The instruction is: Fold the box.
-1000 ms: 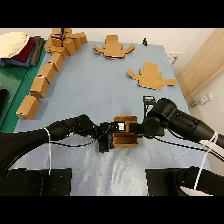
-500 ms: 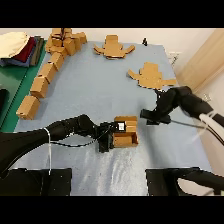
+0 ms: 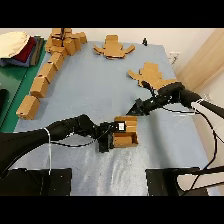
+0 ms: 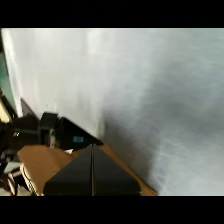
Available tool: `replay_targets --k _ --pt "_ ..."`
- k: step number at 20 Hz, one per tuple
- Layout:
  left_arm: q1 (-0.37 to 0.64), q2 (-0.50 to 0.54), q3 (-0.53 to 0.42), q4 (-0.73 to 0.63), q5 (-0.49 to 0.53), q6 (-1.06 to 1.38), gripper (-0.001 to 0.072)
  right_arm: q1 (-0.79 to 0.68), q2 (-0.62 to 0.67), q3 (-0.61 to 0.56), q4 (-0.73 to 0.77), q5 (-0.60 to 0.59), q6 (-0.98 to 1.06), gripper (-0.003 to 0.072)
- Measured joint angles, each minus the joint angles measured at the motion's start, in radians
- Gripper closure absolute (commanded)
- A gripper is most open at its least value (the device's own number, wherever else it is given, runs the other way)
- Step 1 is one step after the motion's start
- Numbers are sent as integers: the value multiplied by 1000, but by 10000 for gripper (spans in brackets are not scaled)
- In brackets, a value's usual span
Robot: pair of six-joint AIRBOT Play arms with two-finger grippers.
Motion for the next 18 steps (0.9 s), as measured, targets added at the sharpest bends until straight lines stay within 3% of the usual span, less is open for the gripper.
replay_targets --k 7,18 --pt "0 0 0 0 0 0 184 103 232 -172 -60 52 -141 682" --pt "0 0 0 0 0 0 184 384 599 -393 -403 382 -139 682"
